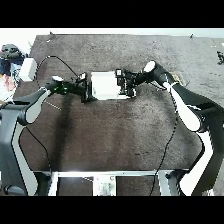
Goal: Fold the box and place the chain.
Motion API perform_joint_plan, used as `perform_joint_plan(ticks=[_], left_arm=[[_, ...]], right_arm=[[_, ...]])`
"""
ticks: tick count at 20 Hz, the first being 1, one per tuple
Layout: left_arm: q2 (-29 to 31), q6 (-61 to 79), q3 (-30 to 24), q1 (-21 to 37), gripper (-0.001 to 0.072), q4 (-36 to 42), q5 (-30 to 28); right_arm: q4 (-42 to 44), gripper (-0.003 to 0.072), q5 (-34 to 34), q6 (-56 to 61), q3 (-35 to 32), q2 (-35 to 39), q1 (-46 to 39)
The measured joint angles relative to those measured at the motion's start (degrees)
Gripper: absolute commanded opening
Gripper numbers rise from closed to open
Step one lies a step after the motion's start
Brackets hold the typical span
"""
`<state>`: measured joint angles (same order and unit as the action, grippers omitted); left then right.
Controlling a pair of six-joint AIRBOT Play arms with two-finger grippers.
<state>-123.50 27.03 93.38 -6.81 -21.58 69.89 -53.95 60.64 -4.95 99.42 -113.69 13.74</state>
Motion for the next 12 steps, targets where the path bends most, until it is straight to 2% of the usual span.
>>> perform_joint_plan(ticks=[11, 12], left_arm=[[0.0, 0.0, 0.0, 0.0, 0.0217, -0.1, 0.0], [0.0, 0.0, 0.0, 0.0, 0.0217, -0.1, 0.0]], right_arm=[[2.4, 0.0336, 1.3, -0.4, 0.0, -0.8, 1.5], [2.8, 0.0207, 1.3, -0.4, 0.0, -0.9, 1.5]])
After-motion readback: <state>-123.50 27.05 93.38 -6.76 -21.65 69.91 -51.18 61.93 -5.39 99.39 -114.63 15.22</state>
